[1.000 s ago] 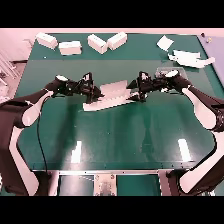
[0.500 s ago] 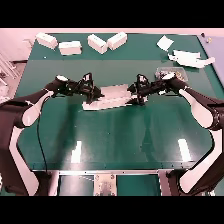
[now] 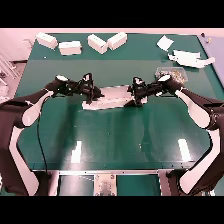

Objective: Fold the box and place the chain.

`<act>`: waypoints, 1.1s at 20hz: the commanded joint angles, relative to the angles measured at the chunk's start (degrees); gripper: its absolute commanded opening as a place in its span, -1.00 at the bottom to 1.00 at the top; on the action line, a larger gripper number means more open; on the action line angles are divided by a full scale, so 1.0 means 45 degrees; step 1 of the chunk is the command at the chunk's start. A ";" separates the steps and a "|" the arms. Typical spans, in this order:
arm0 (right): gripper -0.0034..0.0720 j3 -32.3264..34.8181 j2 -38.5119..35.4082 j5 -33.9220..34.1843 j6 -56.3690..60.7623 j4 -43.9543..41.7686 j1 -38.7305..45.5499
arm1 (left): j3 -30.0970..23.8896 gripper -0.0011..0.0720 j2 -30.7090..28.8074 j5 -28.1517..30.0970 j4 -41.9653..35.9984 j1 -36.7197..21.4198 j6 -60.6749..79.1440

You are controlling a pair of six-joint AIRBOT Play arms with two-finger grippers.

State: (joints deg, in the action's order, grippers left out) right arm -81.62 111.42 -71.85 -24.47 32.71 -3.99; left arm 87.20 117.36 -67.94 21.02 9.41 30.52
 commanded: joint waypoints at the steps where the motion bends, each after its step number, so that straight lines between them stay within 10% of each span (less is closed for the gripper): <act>1: 0.74 0.0078 0.0005 -0.0053 0.0010 -0.0073 -0.0073 | 0.0000 -0.90 0.0005 0.0209 0.0913 0.0000 0.0000; 22: 0.74 0.0583 0.0010 0.0131 -0.0665 -0.0563 0.0112 | 0.0000 -0.90 0.0005 0.0641 0.0903 0.0005 -0.0005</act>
State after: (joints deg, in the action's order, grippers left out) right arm -79.02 111.46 -70.17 -26.52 29.87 -3.62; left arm 87.20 117.34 -65.19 21.02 9.43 30.52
